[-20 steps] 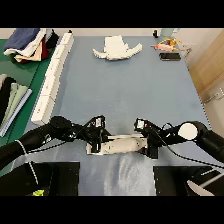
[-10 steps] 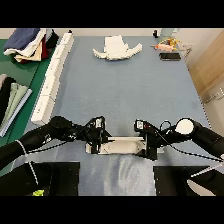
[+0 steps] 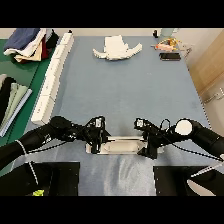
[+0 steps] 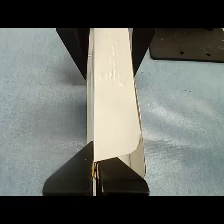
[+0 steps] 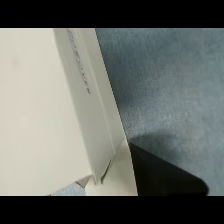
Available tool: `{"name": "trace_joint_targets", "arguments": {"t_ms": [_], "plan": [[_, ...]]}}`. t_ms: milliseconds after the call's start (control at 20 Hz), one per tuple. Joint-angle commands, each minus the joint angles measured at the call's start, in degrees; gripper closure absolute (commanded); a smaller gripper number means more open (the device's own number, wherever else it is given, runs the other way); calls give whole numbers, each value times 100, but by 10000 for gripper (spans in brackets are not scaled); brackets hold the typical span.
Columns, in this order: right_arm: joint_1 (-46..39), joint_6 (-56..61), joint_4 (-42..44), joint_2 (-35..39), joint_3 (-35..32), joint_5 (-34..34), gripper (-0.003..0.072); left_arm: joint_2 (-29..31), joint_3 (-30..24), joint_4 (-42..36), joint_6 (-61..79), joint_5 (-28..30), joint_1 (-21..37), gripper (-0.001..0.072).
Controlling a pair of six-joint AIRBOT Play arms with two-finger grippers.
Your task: Fold the box.
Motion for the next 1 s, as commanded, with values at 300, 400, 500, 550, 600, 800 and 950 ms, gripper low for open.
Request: {"name": "trace_joint_targets", "arguments": {"t_ms": [300, 400, 500, 550, 600, 800, 950], "plan": [[2, -868, 295, -4, -98, -308, -21, -2, 2, 2, -2, -2, 0, 694], [2, -1255, 457, -4, -210, -393, -22, -2, 2, 2, -2, -2, 0, 694], [2, -1550, 518, -2, -299, -472, -20, -2, 2, 2, -2, -2, 0, 694], [2, -1681, 527, -2, -358, -568, -19, -2, 2, 2, -2, -2, 0, 694], [2, -1814, 533, -2, -417, -660, -19, -2, 2, 2, -2, -2, 0, 694], [2, -2380, 831, 26, -564, -855, -4, -2, 2, 2, -2, -2, 0, 694], [2, -2518, 955, 74, -592, -898, 1, -2, 2, 2, -2, -2, 0, 694]]}}
